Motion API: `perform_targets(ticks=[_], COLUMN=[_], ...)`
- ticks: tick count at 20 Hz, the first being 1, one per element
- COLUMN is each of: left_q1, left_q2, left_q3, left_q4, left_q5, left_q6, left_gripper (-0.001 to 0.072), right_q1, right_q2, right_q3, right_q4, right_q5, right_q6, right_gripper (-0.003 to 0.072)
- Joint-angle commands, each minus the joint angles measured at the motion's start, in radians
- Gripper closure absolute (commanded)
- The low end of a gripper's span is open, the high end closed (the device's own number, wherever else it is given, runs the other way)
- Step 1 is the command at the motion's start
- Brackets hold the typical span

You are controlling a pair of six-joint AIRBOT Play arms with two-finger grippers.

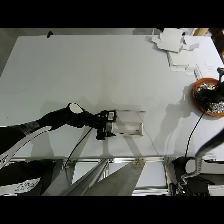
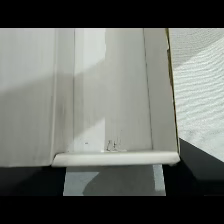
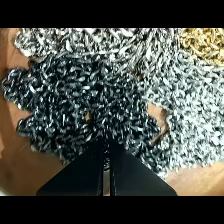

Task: Fold the box and place the chain.

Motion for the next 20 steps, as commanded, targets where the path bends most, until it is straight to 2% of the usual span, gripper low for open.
perform_targets(ticks=[1, 6, 13, 16, 20], left_q1=[0.001, 0.001, 0.001, 0.001, 0.001], left_q2=[0.001, 0.001, 0.001, 0.001, 0.001], left_q3=[0.001, 0.001, 0.001, 0.001, 0.001], left_q4=[0.000, 0.000, 0.000, 0.000, 0.000], left_q5=[0.000, 0.000, 0.000, 0.000, 0.000], left_q6=[0.000, 0.000, 0.000, 0.000, 0.000], left_gripper=[0.0498, 0.0498, 0.0498, 0.0498, 0.0498], right_q1=[0.000, 0.000, 0.008, 0.100, 0.332], right_q2=[0.051, 0.223, 0.530, 0.670, 0.792], right_q3=[0.000, 0.000, 0.000, 0.000, 0.000], right_q4=[0.022, 0.072, 0.455, 0.579, 0.595], right_q5=[0.021, 0.038, 0.154, 0.226, 0.321], right_q6=[-0.036, -0.058, -0.224, -0.296, -0.299], right_gripper=[0.0667, 0.0668, 0.0667, 0.0667, 0.0667])
